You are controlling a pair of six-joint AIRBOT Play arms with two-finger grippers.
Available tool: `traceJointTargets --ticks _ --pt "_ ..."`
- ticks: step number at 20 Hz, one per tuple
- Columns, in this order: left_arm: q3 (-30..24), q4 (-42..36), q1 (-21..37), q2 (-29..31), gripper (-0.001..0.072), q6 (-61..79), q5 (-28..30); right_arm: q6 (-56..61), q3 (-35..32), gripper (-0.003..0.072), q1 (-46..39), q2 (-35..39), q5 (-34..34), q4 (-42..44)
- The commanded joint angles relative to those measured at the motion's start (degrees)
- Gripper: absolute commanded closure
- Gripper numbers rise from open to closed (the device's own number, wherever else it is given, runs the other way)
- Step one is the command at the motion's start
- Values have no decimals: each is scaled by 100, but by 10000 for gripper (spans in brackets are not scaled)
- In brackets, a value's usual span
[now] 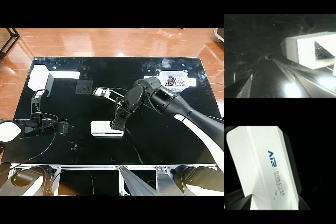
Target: Fold the box and place the chain.
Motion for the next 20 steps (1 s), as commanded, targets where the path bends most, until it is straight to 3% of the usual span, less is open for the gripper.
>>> traceJointTargets --ticks 1,2,4,7,8,10,11,12,20 --pt "-4 4 4 -4 86 7 4 7 -2 -13 94 -11 31 -83" --pt "-4 7 4 -4 86 7 9 13 -2 -10 133 -11 33 -111" --pt "-4 20 4 -4 86 7 22 31 -2 248 168 -11 33 -103" --pt "-4 22 4 -4 86 7 33 72 -2 271 175 -11 37 -116" --pt "-4 22 4 -4 86 7 33 72 -2 379 175 -11 33 -118" --pt "-4 20 4 -4 86 4 33 72 -2 392 175 -11 35 -116" --pt "-4 22 4 -4 86 7 33 70 -2 511 175 -11 31 -116" --pt "-4 20 4 -4 86 7 33 72 -2 567 175 -11 28 -116" --pt "-4 22 4 -4 86 7 31 94 -2 570 341 -11 13 -129"
